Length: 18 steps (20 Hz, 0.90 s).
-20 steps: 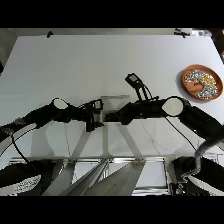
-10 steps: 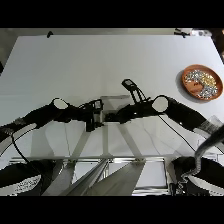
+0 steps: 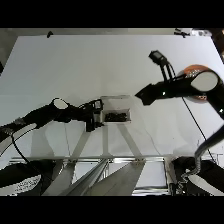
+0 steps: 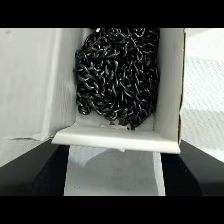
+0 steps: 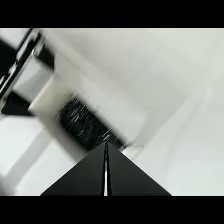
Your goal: Fold the box and place the chain.
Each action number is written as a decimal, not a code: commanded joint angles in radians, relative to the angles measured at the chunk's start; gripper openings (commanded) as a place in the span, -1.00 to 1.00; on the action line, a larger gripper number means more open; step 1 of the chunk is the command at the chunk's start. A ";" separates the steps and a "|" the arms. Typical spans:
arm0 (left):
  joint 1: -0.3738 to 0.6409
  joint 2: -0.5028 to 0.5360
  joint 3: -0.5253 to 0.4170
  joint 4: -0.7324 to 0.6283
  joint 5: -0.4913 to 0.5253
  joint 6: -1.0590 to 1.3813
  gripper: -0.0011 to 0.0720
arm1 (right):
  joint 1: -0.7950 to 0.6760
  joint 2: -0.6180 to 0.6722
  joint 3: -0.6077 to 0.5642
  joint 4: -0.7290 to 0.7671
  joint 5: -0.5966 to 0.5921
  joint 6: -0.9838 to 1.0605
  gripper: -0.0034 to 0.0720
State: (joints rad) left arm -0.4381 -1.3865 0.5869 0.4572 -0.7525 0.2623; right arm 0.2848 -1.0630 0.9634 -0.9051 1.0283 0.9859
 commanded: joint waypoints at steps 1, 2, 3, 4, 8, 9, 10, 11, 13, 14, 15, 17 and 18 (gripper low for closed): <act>0.000 0.000 0.000 0.000 0.000 0.000 -0.28 | -0.038 -0.134 0.228 -0.072 0.080 -0.119 -0.89; 0.000 0.000 0.000 0.000 0.000 0.000 -0.28 | -0.023 -0.219 0.301 -0.089 0.110 -0.146 -0.89; 0.000 0.000 0.000 0.000 0.000 0.000 -0.28 | -0.008 -0.301 0.365 -0.106 0.142 -0.176 -0.89; 0.000 0.000 0.000 0.000 0.000 0.000 -0.28 | 0.010 -0.388 0.428 -0.123 0.178 -0.206 -0.89; 0.000 0.000 0.000 0.000 0.000 0.000 -0.28 | 0.083 -0.626 0.554 -0.129 0.346 -0.305 -0.55; 0.000 0.000 0.000 0.000 0.000 0.000 -0.28 | 0.101 -0.655 0.554 -0.130 0.380 -0.315 -0.40; 0.000 0.000 0.000 0.000 0.000 0.000 -0.28 | 0.116 -0.672 0.554 -0.134 0.408 -0.323 -0.37; 0.000 0.000 0.000 0.000 0.000 0.000 -0.28 | 0.129 -0.679 0.554 -0.136 0.431 -0.350 -0.37; 0.000 0.000 0.000 0.000 0.000 0.000 -0.28 | 0.152 -0.671 0.554 -0.130 0.458 -0.374 -0.37; 0.000 0.000 0.000 0.000 0.000 0.000 -0.28 | 0.161 -0.663 0.554 -0.129 0.472 -0.382 -0.37; 0.000 0.000 0.000 0.000 0.000 0.000 -0.28 | 0.171 -0.655 0.553 -0.133 0.488 -0.385 -0.37; 0.000 0.000 0.000 0.000 0.000 0.000 -0.28 | 0.193 -0.635 0.553 -0.146 0.518 -0.386 -0.37; 0.000 0.000 0.000 0.000 0.000 0.000 -0.28 | 0.205 -0.623 0.553 -0.150 0.525 -0.386 -0.31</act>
